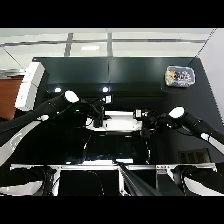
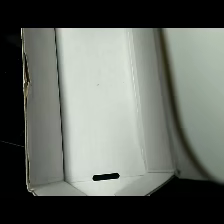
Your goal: Fold the box and place the chain.
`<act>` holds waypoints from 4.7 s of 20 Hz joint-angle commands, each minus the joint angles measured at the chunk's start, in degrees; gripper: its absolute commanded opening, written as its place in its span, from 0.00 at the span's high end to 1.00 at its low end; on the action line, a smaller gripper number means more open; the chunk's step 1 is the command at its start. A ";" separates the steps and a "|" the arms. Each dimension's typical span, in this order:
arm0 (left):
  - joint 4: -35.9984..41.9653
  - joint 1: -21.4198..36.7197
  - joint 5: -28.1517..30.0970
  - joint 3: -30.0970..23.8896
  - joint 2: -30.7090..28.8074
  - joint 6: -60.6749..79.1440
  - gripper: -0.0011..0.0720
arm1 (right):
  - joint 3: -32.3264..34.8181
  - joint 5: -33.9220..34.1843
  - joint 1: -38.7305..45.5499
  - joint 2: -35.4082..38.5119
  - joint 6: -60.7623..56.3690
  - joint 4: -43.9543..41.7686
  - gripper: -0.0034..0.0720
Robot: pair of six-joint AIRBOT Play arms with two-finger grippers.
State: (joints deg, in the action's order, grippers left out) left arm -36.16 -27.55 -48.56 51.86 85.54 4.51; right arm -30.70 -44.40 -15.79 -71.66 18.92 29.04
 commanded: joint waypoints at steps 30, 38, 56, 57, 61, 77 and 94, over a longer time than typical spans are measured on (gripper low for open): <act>0.00 0.02 -0.02 -0.02 -0.04 -0.02 0.95 | -1.97 -1.44 -0.74 -1.81 -1.97 1.70 0.03; 0.00 0.04 0.09 -0.02 -0.04 -0.04 0.95 | -2.36 0.07 -2.78 -2.19 -2.69 2.03 0.03; 0.00 0.04 0.09 -0.02 -0.04 -0.02 0.95 | -2.21 -0.37 -0.87 -2.16 -5.79 2.73 0.35; -0.02 0.09 0.13 0.00 -0.07 -0.04 0.83 | -2.21 -0.37 -0.87 -2.16 -5.79 2.73 0.39; -1.75 1.86 -1.49 -0.02 -4.13 -7.30 0.00 | -2.23 -0.37 -0.87 -2.16 -5.79 2.71 0.39; 19.34 3.37 -10.49 -10.69 -14.16 -49.48 0.95 | -2.23 -0.33 -0.87 -2.16 -5.81 2.64 0.39; -4.59 2.69 -2.58 2.16 2.47 -49.96 0.96 | -2.23 -0.33 -0.87 -2.16 -5.81 2.62 0.39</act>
State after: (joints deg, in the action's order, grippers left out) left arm -35.77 -24.53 -51.68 53.56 86.89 -44.82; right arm -32.88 -44.97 -16.69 -73.80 13.23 31.77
